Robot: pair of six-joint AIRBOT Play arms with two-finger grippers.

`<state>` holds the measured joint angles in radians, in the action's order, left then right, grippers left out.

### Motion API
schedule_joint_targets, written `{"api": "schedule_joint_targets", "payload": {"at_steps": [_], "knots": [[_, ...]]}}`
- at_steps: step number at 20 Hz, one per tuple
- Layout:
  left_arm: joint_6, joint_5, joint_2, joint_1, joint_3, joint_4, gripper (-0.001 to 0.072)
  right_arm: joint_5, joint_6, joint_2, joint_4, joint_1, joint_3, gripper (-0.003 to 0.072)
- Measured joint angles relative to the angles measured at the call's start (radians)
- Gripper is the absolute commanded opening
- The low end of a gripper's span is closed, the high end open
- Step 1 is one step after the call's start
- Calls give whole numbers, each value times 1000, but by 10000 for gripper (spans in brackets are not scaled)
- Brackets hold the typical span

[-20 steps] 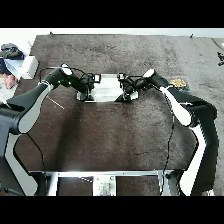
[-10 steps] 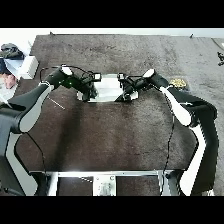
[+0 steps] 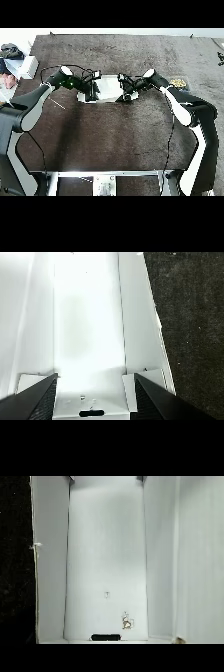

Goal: Fold the box and place the chain.

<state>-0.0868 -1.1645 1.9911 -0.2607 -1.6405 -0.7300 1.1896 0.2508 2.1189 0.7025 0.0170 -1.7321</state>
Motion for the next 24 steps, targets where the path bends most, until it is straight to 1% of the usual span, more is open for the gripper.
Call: {"api": "schedule_joint_targets", "payload": {"at_steps": [5, 6, 7, 8, 10, 11, 12, 13, 16, 20, 24], "knots": [[6, -3, 0, 0, 0, -10, 565, 0, -3, 0, 0, 0, 0, 378], [7, -4, 0, 0, 0, -13, 534, 0, -3, 0, -1, 0, 0, 378], [9, -5, 0, 0, 0, -18, 326, 0, -3, 0, -1, 0, 0, 378], [10, -18, 0, 2, 0, -31, 232, 0, -3, 0, -2, 0, 0, 378], [10, -24, 0, 13, 0, -55, 231, 0, -4, 0, -2, 0, 0, 378], [10, -35, -2, 23, 0, -60, 200, 0, -5, 0, -2, 0, 0, 378], [10, -49, -1, 35, 0, -69, 71, 0, -5, 0, -2, 0, 0, 378], [10, -63, -1, 46, -1, -72, 11, 0, -6, 0, -2, 0, 0, 378], [24, -124, -2, 78, -21, -78, 7, 0, -5, 0, -2, 0, 0, 378], [138, -196, -13, 98, -74, -79, 4, 0, -5, 0, -3, 0, 0, 378], [273, -183, -93, 114, -94, -93, 4, 0, -5, 0, -3, 0, 0, 378]]}}
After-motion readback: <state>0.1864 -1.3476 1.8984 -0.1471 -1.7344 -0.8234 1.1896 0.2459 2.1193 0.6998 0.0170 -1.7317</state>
